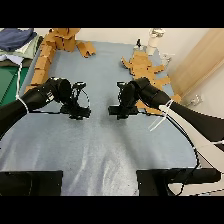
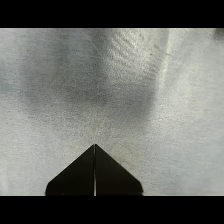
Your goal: Fold the box.
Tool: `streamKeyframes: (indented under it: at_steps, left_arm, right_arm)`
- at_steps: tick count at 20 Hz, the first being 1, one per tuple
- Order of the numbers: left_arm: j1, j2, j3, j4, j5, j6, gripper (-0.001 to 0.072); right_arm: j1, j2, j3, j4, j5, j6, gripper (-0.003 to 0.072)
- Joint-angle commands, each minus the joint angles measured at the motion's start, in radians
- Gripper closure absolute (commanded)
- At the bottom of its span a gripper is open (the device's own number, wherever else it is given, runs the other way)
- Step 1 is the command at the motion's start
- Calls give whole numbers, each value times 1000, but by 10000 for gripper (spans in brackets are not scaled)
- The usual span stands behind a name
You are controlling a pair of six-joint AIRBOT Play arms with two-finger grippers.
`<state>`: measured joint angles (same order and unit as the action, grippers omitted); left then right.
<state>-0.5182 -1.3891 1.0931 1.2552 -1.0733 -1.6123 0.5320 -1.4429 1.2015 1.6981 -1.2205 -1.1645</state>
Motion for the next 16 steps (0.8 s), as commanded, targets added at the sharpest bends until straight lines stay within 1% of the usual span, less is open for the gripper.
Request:
streamKeyframes:
  at_steps: [1,11,14,16]
  left_arm:
    - [0,-1,1,0,0,0,697]
    - [0,-1,1,0,0,0,697]
    - [0,-1,1,0,11,0,697]
    - [0,-1,1,-2,50,-2,697]
  right_arm:
    - [0,-1,1,0,1,0,683]
    - [0,-1,1,0,1,1,683]
    - [0,-2,1,1,95,3,683]
    - [-1,-2,1,29,101,13,683]
